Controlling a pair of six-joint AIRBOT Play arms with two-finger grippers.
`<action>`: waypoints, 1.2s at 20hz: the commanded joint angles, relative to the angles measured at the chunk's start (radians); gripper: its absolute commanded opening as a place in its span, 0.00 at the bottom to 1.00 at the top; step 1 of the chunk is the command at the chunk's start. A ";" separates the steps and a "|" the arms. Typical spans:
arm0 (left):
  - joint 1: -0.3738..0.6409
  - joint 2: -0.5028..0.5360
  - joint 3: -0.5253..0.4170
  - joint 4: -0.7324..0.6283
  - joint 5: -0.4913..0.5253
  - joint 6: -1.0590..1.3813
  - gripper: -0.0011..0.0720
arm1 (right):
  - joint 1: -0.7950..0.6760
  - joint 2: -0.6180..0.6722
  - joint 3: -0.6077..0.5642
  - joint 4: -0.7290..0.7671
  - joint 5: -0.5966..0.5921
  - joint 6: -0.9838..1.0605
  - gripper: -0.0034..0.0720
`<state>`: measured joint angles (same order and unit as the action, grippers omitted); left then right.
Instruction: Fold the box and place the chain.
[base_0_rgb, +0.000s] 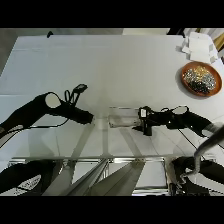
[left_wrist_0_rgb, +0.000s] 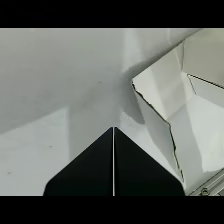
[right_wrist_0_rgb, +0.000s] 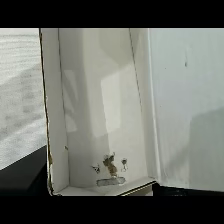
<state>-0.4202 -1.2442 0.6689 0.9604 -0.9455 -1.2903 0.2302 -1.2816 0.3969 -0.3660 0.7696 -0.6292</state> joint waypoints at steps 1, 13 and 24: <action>-0.031 -0.065 0.000 -0.089 -0.007 0.058 0.02 | 0.000 0.000 0.000 0.000 0.000 0.000 0.59; -0.095 -0.066 0.000 -0.190 0.045 0.074 0.03 | 0.000 0.000 0.000 0.000 0.000 0.000 0.59; -0.137 0.003 0.000 -0.269 0.085 0.105 0.14 | 0.000 0.000 0.000 0.000 0.000 0.000 0.59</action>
